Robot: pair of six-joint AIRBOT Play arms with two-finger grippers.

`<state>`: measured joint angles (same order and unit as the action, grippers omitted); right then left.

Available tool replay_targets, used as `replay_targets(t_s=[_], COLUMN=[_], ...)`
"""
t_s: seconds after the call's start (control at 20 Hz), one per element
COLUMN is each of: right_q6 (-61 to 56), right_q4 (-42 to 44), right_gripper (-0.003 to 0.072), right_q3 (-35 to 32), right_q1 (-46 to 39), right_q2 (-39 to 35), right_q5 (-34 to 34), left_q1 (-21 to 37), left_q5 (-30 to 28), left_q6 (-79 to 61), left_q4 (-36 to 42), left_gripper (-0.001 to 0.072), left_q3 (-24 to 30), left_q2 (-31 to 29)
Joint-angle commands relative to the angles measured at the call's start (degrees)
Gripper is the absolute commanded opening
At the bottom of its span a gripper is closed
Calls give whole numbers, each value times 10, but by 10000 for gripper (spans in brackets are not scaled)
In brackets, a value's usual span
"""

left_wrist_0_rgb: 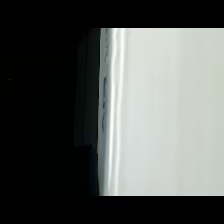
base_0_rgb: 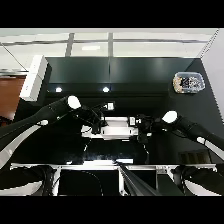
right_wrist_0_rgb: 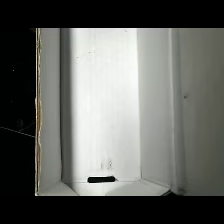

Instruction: Fold the box and place the chain.

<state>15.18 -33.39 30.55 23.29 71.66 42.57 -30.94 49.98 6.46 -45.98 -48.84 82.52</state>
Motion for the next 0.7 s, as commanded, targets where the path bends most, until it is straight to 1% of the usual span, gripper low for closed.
replay_targets(t_s=[0.0,0.2,0.3,0.35,0.4,0.45,0.5,0.65], right_q6=[0,0,0,0,0,0,0,-2], right_q4=[2,2,2,2,2,2,2,5], right_gripper=[635,626,442,437,412,412,412,412], right_q3=[0,0,0,0,0,0,0,0], right_q1=[0,0,0,0,0,0,0,0], right_q2=[1,1,1,1,1,1,1,1], right_q5=[-5,-5,-5,-6,-6,-6,-7,-11], left_q1=[0,0,0,0,0,0,0,0], left_q5=[0,0,0,0,0,0,3,8], left_q6=[0,0,0,0,0,0,5,59], left_q4=[0,0,0,0,0,0,-2,-16], left_gripper=[24,24,24,25,25,28,72,389], left_q3=[0,0,0,0,-1,-1,-1,-1], left_q2=[0,0,0,0,0,-3,-12,-48])
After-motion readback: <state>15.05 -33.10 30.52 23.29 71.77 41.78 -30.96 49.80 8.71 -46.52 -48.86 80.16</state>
